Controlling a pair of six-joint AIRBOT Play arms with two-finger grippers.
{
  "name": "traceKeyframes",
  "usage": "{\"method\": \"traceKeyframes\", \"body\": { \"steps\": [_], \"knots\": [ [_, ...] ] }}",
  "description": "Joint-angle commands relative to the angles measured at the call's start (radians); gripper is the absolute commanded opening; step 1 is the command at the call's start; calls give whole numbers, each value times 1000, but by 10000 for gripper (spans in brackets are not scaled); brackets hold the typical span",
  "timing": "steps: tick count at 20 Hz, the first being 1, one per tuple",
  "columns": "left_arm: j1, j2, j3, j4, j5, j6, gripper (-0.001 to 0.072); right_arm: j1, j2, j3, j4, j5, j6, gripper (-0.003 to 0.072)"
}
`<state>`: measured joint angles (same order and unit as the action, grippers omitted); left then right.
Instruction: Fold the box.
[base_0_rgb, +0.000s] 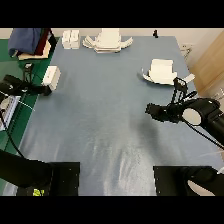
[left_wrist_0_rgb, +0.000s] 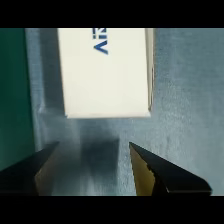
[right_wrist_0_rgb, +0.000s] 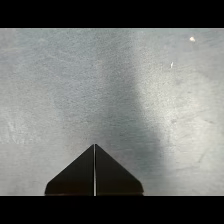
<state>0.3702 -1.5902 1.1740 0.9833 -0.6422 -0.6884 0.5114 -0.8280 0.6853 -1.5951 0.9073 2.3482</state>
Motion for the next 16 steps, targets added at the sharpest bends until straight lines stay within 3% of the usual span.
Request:
{"method": "traceKeyframes", "body": {
  "steps": [1, 2, 3, 4, 5, 9, 12, 16],
  "knots": [
    [56, 117, 2, 193, -253, -117, 698, 0, -2, 1, 39, 1, -43, 7],
    [63, 155, 7, 191, -329, -119, 696, 0, -8, 2, 53, 1, -66, 6],
    [59, 194, 12, 184, -393, -137, 572, 0, -21, 7, 69, 1, -87, 6],
    [40, 236, 19, 152, -456, -157, 196, 0, -46, 23, 82, 1, -121, 7],
    [8, 272, 28, 122, -496, -172, 14, 0, -86, 56, 89, 1, -163, 6],
    [-281, 335, 102, 119, -540, -369, 13, 0, -335, 317, 109, 45, -311, 6],
    [-490, 331, 119, 119, -468, -486, 13, 0, -502, 509, 181, 87, -399, 7],
    [-623, 320, 119, 116, -386, -564, 15, 4, -607, 620, 340, 84, -483, 7]
  ]
}}
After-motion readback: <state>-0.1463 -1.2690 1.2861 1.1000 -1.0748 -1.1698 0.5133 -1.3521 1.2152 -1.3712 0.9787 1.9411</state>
